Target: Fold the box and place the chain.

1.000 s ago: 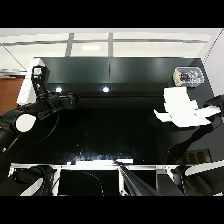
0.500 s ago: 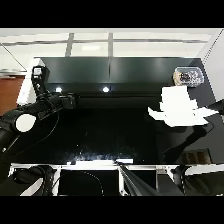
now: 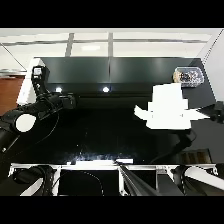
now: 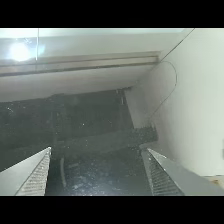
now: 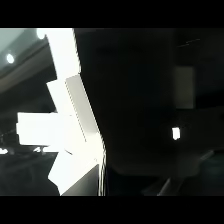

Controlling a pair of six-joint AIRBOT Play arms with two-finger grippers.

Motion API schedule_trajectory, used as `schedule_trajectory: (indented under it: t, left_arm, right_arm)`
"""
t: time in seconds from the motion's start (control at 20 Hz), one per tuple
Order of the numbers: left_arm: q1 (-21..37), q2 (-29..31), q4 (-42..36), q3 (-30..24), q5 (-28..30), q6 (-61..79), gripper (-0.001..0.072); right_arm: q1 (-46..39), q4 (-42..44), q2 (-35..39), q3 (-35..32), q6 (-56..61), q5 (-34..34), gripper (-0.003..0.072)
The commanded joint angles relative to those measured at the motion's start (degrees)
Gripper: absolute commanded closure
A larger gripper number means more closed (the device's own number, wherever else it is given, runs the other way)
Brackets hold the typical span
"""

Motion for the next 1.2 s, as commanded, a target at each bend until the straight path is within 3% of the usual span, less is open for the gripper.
schedule_trajectory:
  t: [0.0,0.2,0.35,0.55,0.7,0.8,0.9,1.15]
  left_arm:
    - [-0.35,-0.04,-0.04,0.02,-0.13,0.02,0.0005]
    - [-3.76,-0.35,-0.76,0.02,-2.69,0.02,0.0005]
    - [-5.66,-2.56,-8.17,0.02,-5.73,0.11,0.0005]
    - [-5.11,-8.17,-25.88,0.04,-11.65,11.43,0.0006]
    - [-1.81,-14.1,-44.78,0.04,-18.53,28.37,0.0006]
    - [0.68,-18.67,-52.46,0.2,-21.4,36.5,0.0006]
    - [1.75,-23.17,-55.06,1.86,-25.22,44.7,0.0006]
    - [1.62,-37.27,-55.12,9.66,-40.96,57.55,0.0006]
  right_arm:
    - [7.45,3.61,11.56,-10.54,-0.48,-5.64,0.0646]
    - [21.38,4.98,22.23,-16.98,-0.48,-10.12,0.0646]
    - [31.71,4.98,29.97,-21.92,-0.5,-17.57,0.0647]
    - [41.86,4.96,36.0,-28.94,-0.28,-27.17,0.0646]
    - [47.3,4.94,36.0,-31.56,-0.11,-29.07,0.0647]
    - [49.59,4.96,36.0,-32.65,1.42,-30.12,0.0647]
    - [50.6,4.94,36.0,-32.98,2.16,-30.21,0.0646]
    - [50.64,4.94,36.0,-32.98,3.21,-30.42,0.0646]
